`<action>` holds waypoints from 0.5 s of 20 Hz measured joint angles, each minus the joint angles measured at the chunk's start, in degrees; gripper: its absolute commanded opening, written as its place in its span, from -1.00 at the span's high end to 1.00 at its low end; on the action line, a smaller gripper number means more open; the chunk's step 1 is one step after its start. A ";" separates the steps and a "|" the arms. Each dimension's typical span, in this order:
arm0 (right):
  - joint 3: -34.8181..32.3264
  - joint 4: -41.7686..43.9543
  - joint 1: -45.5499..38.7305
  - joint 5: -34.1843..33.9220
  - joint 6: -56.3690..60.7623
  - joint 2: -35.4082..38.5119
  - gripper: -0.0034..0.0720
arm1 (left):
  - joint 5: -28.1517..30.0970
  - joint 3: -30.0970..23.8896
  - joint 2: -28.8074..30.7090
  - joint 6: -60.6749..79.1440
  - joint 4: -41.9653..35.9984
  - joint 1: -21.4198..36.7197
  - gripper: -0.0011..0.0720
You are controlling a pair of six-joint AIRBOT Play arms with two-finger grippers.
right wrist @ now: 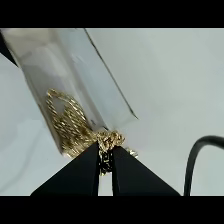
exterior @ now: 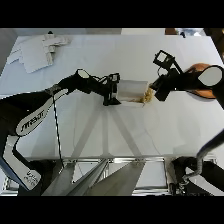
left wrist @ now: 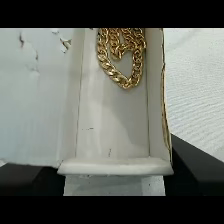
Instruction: Fold the box and place the chain.
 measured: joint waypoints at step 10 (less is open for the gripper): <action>0.00 6.82 11.52 -12.83 0.35 -1.33 0.89 | 0.00 0.00 0.00 -0.02 0.02 0.00 -0.11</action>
